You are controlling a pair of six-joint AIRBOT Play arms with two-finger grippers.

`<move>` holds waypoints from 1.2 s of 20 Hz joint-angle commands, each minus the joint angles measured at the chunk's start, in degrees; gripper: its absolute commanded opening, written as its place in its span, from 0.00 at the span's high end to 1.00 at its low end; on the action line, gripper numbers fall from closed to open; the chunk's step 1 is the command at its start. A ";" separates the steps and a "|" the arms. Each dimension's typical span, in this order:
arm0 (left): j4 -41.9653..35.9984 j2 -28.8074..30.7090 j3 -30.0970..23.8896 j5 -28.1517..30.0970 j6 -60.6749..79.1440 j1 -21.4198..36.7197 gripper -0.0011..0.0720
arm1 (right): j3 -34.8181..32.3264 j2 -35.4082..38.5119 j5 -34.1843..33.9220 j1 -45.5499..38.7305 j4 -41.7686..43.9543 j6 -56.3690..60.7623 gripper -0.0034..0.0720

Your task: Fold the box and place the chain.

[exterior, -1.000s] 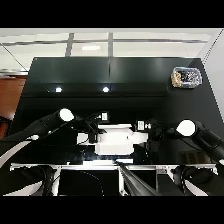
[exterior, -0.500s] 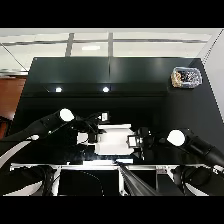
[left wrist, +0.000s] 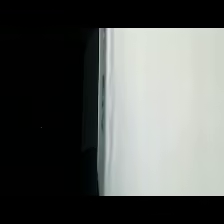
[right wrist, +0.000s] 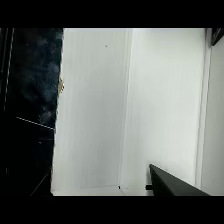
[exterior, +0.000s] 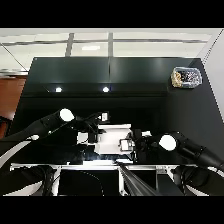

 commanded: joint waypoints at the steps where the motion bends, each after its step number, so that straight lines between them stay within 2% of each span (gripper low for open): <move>1: 0.00 -0.04 -0.04 -0.02 -0.02 -0.02 0.95 | 1.70 2.01 -1.03 -0.96 -2.54 5.92 0.02; 5: 0.00 -0.04 -0.04 0.00 -0.04 -0.02 0.95 | 2.34 4.63 -1.05 -6.08 -5.95 7.41 0.02; 16: -0.02 -0.04 -0.04 0.00 -0.26 -0.02 0.95 | 2.34 4.42 -1.20 -12.24 1.05 7.41 0.02; 20: -0.02 -0.04 -0.04 0.00 -0.24 -0.02 0.95 | 2.32 1.27 3.69 -12.20 9.79 -1.60 0.02; 24: -0.02 -0.04 -0.04 0.00 -0.26 -0.02 0.95 | 2.34 -3.26 3.98 -12.20 14.53 -11.61 0.02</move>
